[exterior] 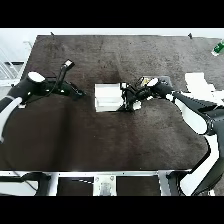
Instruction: Fold the box and place the chain.
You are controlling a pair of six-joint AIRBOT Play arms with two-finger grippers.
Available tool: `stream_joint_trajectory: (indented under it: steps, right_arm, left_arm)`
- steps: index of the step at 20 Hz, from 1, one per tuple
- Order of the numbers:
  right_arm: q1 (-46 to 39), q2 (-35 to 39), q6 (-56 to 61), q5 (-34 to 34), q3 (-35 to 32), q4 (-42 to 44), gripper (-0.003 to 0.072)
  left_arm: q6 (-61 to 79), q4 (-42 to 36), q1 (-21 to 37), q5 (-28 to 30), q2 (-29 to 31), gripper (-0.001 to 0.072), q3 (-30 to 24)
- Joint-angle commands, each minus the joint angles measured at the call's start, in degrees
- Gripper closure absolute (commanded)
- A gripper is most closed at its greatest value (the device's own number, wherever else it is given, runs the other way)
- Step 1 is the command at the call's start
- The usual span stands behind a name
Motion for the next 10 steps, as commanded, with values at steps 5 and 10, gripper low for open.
stream_joint_trajectory:
  steps: [5, 10]
  right_arm:
    - [0.02, -0.04, 0.0, 0.02, -0.02, 0.02, 0.0183]
    - [0.04, -0.04, 0.02, 0.02, -0.02, 0.02, 0.0183]
  left_arm:
    - [30.1, -6.29, 1.14, -15.67, -12.7, 0.0123, 9.55]
    - [37.81, -4.98, 1.14, -16.61, -12.72, -0.0007, 9.55]
